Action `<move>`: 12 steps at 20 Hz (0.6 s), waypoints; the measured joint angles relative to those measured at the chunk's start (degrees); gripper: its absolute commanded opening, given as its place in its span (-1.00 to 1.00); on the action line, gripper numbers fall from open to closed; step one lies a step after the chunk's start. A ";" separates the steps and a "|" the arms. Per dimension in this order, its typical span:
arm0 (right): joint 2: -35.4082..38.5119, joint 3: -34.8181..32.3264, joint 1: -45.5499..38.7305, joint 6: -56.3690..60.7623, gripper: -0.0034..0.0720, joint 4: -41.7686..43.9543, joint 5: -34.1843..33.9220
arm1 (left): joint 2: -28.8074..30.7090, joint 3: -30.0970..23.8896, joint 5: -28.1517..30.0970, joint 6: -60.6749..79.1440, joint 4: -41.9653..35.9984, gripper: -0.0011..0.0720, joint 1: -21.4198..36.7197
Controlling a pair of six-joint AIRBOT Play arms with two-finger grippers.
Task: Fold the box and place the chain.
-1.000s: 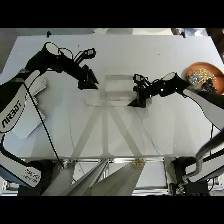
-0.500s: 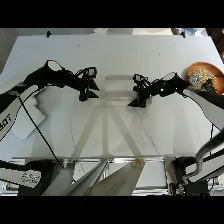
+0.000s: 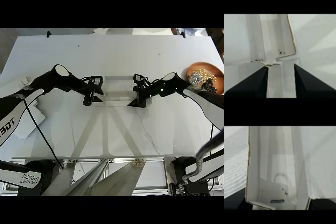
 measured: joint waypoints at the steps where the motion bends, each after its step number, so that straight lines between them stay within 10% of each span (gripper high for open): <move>1: 0.00 0.00 0.00 0.00 0.42 0.00 0.00 | 0.00 -0.02 -0.02 0.37 -0.50 -0.10 -0.17; 12: 0.00 0.02 -0.02 -0.04 0.42 -0.04 0.00 | -1.55 -0.04 3.76 3.58 -3.17 -0.59 -2.54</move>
